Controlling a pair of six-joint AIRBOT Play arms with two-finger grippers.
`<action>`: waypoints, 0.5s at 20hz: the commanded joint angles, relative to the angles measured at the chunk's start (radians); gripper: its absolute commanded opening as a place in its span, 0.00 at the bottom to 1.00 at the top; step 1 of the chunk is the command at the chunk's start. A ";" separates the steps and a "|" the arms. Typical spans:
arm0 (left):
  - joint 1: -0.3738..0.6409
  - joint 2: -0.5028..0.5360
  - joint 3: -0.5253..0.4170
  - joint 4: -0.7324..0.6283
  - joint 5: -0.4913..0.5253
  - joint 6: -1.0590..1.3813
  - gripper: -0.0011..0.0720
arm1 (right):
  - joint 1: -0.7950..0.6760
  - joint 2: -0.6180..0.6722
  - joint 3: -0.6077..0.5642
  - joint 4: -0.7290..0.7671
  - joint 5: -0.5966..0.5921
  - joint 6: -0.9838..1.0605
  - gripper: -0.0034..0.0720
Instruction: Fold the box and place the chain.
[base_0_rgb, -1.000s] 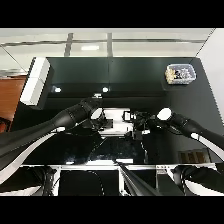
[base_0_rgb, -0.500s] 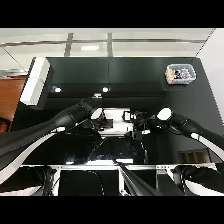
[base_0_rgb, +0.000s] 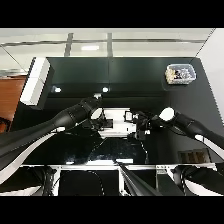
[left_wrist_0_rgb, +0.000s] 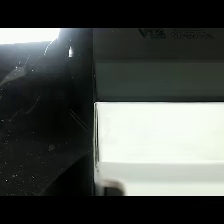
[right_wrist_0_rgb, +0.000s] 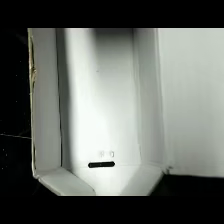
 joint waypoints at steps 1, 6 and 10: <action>0.001 0.000 0.001 -0.001 -0.002 0.000 0.05 | -0.016 0.077 0.001 -0.154 0.054 0.079 0.99; 0.001 0.000 0.001 -0.001 -0.002 0.000 0.05 | -0.015 0.090 0.001 -0.126 0.050 0.078 0.91; 0.001 0.000 0.001 -0.001 -0.001 0.000 0.05 | -0.014 0.090 0.000 -0.044 0.051 0.060 0.41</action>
